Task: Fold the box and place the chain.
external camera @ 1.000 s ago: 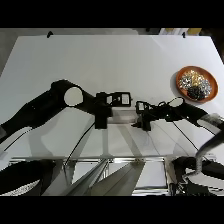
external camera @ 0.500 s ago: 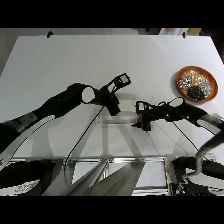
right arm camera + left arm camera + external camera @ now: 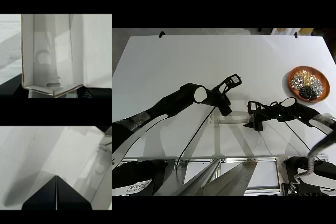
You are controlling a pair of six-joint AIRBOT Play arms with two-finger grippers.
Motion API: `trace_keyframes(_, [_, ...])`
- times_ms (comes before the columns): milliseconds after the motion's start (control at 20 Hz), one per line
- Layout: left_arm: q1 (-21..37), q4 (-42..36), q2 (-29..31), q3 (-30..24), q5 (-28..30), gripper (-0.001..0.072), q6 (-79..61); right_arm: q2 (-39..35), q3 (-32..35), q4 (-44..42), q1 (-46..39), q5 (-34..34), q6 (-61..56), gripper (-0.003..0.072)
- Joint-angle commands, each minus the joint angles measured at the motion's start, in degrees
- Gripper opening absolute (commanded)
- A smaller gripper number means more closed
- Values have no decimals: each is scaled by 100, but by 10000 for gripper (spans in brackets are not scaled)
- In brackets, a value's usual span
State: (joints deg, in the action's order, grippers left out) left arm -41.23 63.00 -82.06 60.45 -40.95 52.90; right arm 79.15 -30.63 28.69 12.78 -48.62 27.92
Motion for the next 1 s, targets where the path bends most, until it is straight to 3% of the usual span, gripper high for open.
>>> trace_keyframes(0, [22, 291, 645, 2, -586, 6, -17, -4, 0, -2, 0, -2, 0, 399])
trace_keyframes(150, [15, 636, 1207, 2, -1674, 6, -17, -4, 0, -2, 0, -2, 0, 399])
trace_keyframes(300, [26, 938, 1224, -92, -2393, 7, -101, -4, 0, -2, 0, -2, 0, 399])
trace_keyframes(600, [234, 90, 1110, -1106, -1674, 9, -1731, -4, 0, -2, 0, -2, 0, 399])
trace_keyframes(800, [507, 168, 1086, -1274, -1338, 9, -1738, -4, 0, -2, 0, -2, 0, 399])
trace_keyframes(950, [780, 459, 1051, -1281, -1438, 9, -1738, -4, 0, -2, 2, -2, 0, 399])
